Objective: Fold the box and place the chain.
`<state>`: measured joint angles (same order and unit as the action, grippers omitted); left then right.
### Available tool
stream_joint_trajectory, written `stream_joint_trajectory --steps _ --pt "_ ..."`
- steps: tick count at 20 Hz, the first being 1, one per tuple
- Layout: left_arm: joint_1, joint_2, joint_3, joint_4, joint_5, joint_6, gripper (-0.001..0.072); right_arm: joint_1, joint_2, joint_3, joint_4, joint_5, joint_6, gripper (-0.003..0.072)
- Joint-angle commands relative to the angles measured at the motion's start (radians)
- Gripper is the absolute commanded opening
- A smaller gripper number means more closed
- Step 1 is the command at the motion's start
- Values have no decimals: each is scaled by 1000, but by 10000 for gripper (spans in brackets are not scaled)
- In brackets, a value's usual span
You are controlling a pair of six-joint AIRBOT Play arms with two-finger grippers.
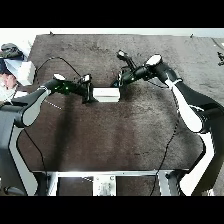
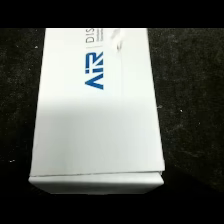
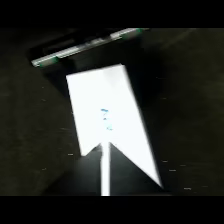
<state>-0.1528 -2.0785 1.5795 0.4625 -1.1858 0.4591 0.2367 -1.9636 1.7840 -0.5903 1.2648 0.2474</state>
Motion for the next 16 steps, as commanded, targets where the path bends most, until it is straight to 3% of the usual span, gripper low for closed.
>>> stream_joint_trajectory --steps 1,10,16 --pt "0 0 1 0 -2 2 323 14 -29 0 30 8 31 13" --pt "0 0 1 0 -2 2 323 16 -40 -116 -68 -5 53 13" --pt "0 0 1 0 -2 2 324 16 -41 -116 -154 -75 98 12"
